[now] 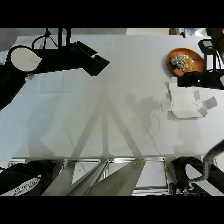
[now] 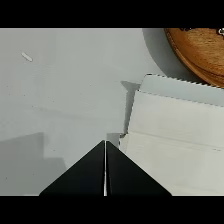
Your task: Fold the box and place the chain.
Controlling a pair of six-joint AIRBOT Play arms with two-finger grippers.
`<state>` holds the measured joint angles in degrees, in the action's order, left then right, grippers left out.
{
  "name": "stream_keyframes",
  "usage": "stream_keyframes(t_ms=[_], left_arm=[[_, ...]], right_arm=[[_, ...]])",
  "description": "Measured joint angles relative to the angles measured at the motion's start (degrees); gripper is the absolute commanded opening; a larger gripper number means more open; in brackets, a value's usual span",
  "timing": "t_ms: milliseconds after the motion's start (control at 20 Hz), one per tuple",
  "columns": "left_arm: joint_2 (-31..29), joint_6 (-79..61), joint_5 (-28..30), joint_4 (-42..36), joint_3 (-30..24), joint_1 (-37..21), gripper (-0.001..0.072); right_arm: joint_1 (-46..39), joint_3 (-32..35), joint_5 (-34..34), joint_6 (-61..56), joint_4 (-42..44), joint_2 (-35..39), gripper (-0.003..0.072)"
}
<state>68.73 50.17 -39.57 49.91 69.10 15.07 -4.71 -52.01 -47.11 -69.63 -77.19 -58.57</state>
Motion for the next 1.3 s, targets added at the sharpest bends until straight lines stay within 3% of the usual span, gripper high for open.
stream_keyframes(t_ms=[250,300,400,700,1100,1200,1300], left_arm=[[0.0,0.0,0.0,0.0,0.0,0.0,0.0695],[0.0,0.0,0.0,0.0,0.0,0.0,0.0695],[0.0,0.0,0.0,0.0,0.0,0.0,0.0695],[0.0,0.0,0.0,0.0,0.0,0.0,0.0695],[0.0,0.0,0.02,0.0,0.0,0.0,0.0695],[0.0,0.02,0.02,0.0,0.0,0.0,0.0695],[0.0,0.02,0.02,0.02,0.0,0.0,0.0695]], right_arm=[[0.0,0.0,0.02,0.02,0.07,0.0,0.0015],[0.02,0.0,0.02,0.0,0.11,0.0,0.0046],[0.0,-0.13,0.17,0.0,0.2,0.0,0.0296],[-0.04,-3.19,-0.94,-0.46,-1.31,0.9,0.0308],[-0.15,-7.56,-12.61,-4.26,-10.6,7.17,0.0328],[-1.66,-7.8,-15.32,-4.81,-13.0,9.4,0.0477],[-4.96,-7.89,-18.97,-5.03,-14.45,11.28,0.0482]])
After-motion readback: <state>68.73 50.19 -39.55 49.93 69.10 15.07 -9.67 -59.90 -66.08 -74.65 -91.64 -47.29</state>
